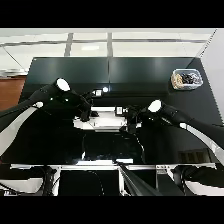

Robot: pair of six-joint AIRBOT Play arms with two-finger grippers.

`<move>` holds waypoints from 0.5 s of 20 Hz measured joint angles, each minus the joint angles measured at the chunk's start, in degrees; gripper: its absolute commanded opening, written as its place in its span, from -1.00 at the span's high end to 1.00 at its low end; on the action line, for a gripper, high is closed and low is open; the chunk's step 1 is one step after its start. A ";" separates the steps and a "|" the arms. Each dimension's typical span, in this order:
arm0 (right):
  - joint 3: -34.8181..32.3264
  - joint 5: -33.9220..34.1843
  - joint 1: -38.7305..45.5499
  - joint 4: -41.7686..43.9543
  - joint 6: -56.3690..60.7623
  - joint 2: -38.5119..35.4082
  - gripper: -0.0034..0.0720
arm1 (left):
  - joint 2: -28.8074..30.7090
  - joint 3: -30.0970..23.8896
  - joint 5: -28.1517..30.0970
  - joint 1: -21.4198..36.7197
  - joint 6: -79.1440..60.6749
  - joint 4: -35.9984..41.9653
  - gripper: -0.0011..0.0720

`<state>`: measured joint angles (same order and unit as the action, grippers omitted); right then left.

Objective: Fold the box and place the chain.

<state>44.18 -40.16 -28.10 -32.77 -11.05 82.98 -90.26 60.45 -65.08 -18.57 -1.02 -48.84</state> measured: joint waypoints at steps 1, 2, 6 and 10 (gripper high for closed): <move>0.00 0.15 -0.26 -0.24 0.31 0.04 -0.96 | 0.00 0.00 -0.04 0.00 -0.02 -0.04 0.91; 0.02 0.35 -0.44 -0.59 0.61 0.07 -0.96 | 0.00 0.00 -0.07 0.00 -0.02 -0.04 0.91; 0.00 1.05 -0.76 -1.25 1.46 0.09 -0.96 | 0.02 0.00 -0.07 0.04 -0.04 -0.07 0.91; 0.00 1.38 -0.81 -1.53 1.68 0.11 -0.80 | 0.00 0.00 -0.04 0.04 -0.04 -0.04 0.91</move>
